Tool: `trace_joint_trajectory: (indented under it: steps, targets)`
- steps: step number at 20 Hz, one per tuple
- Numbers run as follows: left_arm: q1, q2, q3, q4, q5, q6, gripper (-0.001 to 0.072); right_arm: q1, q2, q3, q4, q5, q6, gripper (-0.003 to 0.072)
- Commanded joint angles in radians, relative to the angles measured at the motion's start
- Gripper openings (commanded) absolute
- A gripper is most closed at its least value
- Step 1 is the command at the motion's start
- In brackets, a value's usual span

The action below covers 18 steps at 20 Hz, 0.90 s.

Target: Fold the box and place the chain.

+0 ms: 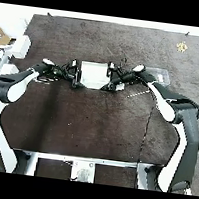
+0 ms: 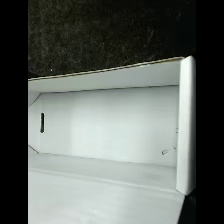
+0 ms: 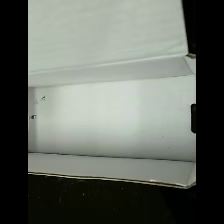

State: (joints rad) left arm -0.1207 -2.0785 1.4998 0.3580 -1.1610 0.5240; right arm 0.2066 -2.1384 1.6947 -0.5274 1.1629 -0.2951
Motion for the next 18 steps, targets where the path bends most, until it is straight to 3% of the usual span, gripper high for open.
trace_joint_trajectory:
  steps: [1, 7, 8, 9, 10, 18]
  targets:
    - [0.001, 0.001, 0.000, 0.000, 0.000, 0.000, 0.0224, 0.000, 0.000, 0.000, 0.001, 0.001, 0.000, 0.0378]
    - [0.001, 0.001, 0.000, 0.000, 0.001, 0.000, 0.0224, -0.002, 0.001, 0.000, 0.011, 0.076, 0.004, 0.0380]
    - [0.001, 0.001, 0.000, 0.000, 0.000, 0.000, 0.0224, -0.002, 0.001, 0.000, 0.008, 0.076, 0.013, 0.0452]
    - [0.001, 0.001, 0.000, 0.000, 0.000, 0.000, 0.0224, -0.002, 0.002, 0.000, 0.003, 0.074, 0.036, 0.0638]
    - [0.001, 0.001, 0.000, 0.000, 0.000, 0.000, 0.0224, -0.002, 0.005, 0.000, -0.010, 0.071, 0.061, 0.0670]
    - [0.001, 0.001, 0.000, 0.000, 0.000, 0.000, 0.0224, -0.002, 0.087, 0.001, -0.299, 0.048, 0.224, 0.0670]
